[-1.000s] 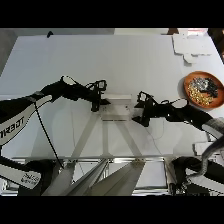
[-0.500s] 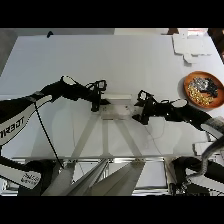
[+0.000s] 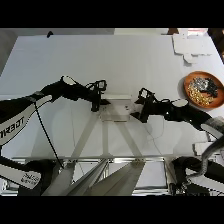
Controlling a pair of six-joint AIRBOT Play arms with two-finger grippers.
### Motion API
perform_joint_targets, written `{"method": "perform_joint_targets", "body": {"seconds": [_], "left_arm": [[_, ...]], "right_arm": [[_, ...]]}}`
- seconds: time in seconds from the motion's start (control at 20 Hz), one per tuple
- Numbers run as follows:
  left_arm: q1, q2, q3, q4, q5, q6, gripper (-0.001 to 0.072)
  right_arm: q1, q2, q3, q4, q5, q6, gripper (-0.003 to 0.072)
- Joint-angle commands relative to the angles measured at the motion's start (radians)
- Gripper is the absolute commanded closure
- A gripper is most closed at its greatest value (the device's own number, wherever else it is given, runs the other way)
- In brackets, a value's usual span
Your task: Fold the box and place the chain.
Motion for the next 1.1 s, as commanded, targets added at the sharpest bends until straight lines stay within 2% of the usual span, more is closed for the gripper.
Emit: {"method": "perform_joint_targets", "body": {"seconds": [0.0, 0.1, 0.25, 0.35, 0.6, 0.8, 1.05], "left_arm": [[0.000, -0.001, 0.000, 0.000, 0.001, 0.000, 0.0701], [0.000, -0.001, 0.000, 0.000, 0.001, 0.000, 0.0701], [0.000, -0.001, 0.000, 0.000, 0.001, 0.000, 0.0701], [0.000, -0.001, 0.000, 0.000, 0.001, 0.000, 0.0701], [0.000, -0.001, 0.000, 0.000, 0.001, 0.000, 0.0701], [0.000, -0.001, 0.000, 0.000, 0.001, 0.000, 0.0701], [0.000, -0.001, 0.000, 0.000, 0.001, 0.000, 0.0701]], "right_arm": [[0.000, -0.002, 0.000, -0.140, -0.010, 0.059, -0.0006], [0.000, -0.002, 0.000, -0.187, 0.013, 0.071, -0.0006], [0.000, -0.004, 0.000, -0.180, 0.089, 0.064, -0.0008], [0.000, -0.017, 0.000, -0.151, 0.089, 0.069, -0.0008], [0.011, -0.079, 0.000, 0.045, 0.088, 0.023, -0.0008], [0.012, -0.081, 0.000, 0.064, 0.034, 0.027, -0.0008], [0.012, -0.080, 0.000, 0.114, 0.040, 0.021, -0.0008]]}}
